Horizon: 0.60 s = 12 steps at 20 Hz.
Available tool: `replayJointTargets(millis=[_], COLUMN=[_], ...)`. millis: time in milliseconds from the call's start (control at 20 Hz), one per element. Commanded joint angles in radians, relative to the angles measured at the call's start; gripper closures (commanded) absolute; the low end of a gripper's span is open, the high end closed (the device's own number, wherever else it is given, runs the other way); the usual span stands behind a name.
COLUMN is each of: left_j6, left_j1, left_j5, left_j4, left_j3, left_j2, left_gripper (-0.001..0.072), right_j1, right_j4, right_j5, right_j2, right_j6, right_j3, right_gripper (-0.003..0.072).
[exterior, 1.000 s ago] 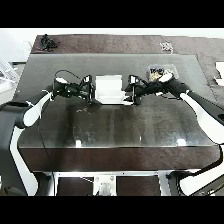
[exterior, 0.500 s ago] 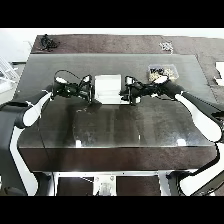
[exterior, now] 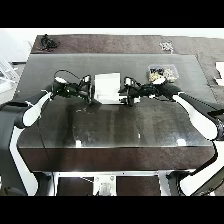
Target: Fold the box and place the chain.
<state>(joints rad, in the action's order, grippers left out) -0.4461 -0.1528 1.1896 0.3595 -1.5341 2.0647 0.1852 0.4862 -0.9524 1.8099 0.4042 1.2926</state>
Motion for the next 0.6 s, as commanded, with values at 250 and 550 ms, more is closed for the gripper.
replayJointTargets(millis=[250, 550], left_j6=[0.002, 0.002], left_j1=[-0.001, -0.001], left_j5=[0.004, 0.004], left_j4=[-0.002, -0.002], left_j3=[0.0, 0.0], left_j2=[0.0, 0.0], left_gripper=[0.0184, 0.0184], right_j1=[0.007, 0.006], right_j4=[-0.056, -0.056], right_j5=[-0.042, -0.043], right_j2=[0.007, 0.007], right_j6=[0.053, 0.053], right_j3=[0.001, 0.0], right_gripper=[0.0057, 0.0235])
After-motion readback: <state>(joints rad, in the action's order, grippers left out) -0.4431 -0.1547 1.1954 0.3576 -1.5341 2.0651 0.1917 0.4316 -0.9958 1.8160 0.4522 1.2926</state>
